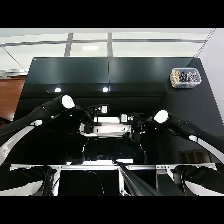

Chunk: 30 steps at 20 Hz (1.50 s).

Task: Fold the box and place the chain.

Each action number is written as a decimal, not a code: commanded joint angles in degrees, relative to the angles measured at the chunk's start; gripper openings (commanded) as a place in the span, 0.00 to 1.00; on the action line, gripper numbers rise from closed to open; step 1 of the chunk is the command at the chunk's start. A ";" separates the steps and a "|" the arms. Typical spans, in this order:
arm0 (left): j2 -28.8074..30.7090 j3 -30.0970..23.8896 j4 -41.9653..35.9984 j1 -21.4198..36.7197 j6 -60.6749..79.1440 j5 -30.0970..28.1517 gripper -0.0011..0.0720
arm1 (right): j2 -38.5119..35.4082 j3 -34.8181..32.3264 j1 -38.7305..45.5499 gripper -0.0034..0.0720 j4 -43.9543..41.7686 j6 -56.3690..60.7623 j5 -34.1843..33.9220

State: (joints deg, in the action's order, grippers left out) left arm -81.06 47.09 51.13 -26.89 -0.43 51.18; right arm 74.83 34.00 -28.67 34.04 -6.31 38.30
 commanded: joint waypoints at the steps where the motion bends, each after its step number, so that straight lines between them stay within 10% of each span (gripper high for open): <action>1: -0.02 0.02 0.02 -0.02 0.00 0.04 0.06 | 0.13 -0.04 -0.04 0.63 0.37 0.04 0.04; 3: 0.48 0.04 1.64 0.04 -0.09 0.33 0.28 | 0.13 -0.04 -0.04 0.63 0.35 0.04 0.04; 5: 2.27 0.07 7.08 0.15 -5.38 -0.68 0.93 | 0.13 -0.04 -0.04 0.63 0.33 0.04 0.02; 8: 7.30 0.72 22.16 0.68 -21.22 1.16 1.00 | 0.13 -0.04 -0.04 0.63 0.33 0.04 0.02; 12: 15.45 0.70 28.85 3.19 -30.95 9.01 0.96 | 0.13 -0.04 -0.07 0.63 0.35 0.04 0.02; 14: 18.47 0.70 27.23 5.14 -34.77 13.64 0.52 | 0.13 -0.04 -0.07 0.63 0.35 0.04 0.02; 15: 19.54 0.70 25.16 6.38 -35.36 16.26 0.08 | 0.15 -0.04 -0.07 0.63 0.35 0.04 0.02; 22: 21.03 -3.96 -7.61 8.37 -37.77 26.32 0.05 | 0.13 -0.04 -0.04 0.63 0.35 0.04 0.02; 26: 21.03 -11.19 -10.69 3.54 -42.32 19.91 0.05 | 0.13 -0.04 -0.04 0.63 0.35 0.04 0.02; 30: 21.00 -14.82 -25.46 1.68 -38.80 -0.59 0.05 | 0.13 -0.04 -0.07 0.63 0.35 0.04 0.02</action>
State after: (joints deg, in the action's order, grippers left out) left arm -60.10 34.76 36.16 -23.79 -40.40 63.96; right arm 74.94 34.00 -28.69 34.41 -6.26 38.30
